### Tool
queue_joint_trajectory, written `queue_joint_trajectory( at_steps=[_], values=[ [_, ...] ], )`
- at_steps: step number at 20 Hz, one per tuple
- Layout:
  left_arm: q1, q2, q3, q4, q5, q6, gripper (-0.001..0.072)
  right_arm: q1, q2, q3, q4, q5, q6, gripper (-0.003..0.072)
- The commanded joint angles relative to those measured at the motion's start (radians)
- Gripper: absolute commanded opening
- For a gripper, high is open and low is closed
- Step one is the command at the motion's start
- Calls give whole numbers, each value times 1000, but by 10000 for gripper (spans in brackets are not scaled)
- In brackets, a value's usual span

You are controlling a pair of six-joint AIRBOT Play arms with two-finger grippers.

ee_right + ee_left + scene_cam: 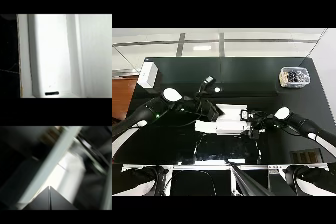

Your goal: Fold the box and place the chain.

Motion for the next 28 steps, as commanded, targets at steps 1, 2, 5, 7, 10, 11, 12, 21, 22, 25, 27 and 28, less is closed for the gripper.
queue_joint_trajectory(
  at_steps=[1,2,5,7,10,11,12,21,22,25,27,28],
  values=[
    [22,-30,0,19,95,-6,28,0,-1,0,0,0,0,474],
    [21,-45,0,63,71,-16,28,1,-1,0,0,0,0,474],
    [13,-102,0,84,11,-37,28,1,-1,0,0,0,0,474],
    [8,-126,0,84,12,-37,28,1,-1,0,0,0,0,474],
    [8,-155,0,84,5,-37,28,1,-1,0,0,0,0,474],
    [9,-156,0,84,10,-33,28,1,-1,0,0,0,0,474],
    [11,-149,2,87,16,-29,27,1,-1,0,0,0,0,474],
    [152,233,-157,165,11,11,30,1,-1,0,0,0,0,474],
    [158,262,-195,163,-14,113,30,1,-1,0,0,0,0,474],
    [145,254,-223,214,-253,518,72,1,-1,0,0,0,0,474],
    [113,243,-238,239,-171,649,699,1,-1,0,0,0,0,474],
    [97,238,-242,254,-109,712,705,1,-1,0,0,0,0,474]
  ],
)
